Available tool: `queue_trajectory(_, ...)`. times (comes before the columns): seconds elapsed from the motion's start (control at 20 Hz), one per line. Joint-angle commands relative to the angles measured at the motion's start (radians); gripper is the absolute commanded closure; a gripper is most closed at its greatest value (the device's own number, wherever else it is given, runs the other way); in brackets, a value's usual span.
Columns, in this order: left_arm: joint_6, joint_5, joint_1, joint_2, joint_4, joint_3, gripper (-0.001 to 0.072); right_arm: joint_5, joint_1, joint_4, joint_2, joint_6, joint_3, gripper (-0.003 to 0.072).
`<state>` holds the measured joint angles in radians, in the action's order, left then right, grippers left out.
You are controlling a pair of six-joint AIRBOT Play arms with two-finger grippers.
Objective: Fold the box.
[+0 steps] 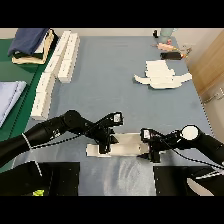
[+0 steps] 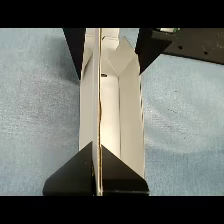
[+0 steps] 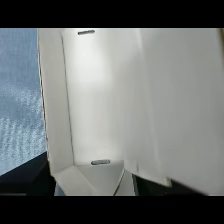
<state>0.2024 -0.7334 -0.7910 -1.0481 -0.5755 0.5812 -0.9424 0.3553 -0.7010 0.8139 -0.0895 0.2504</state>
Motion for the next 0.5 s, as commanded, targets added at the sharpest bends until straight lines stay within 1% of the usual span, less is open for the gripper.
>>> queue_trajectory(0.0,0.0,0.0,0.0,0.0,0.0,0.0,0.0692,0.003,0.0,0.002,-0.001,0.002,-0.007,0.0021)
queue_trajectory(0.15,0.0,0.0,0.0,0.0,0.0,0.0,0.0692,0.024,0.0,0.003,0.023,-0.002,-0.018,0.0022)
queue_trajectory(0.45,0.0,0.0,0.0,0.0,0.0,0.0,0.0692,0.016,0.009,0.01,0.028,-0.001,-0.035,0.0031)
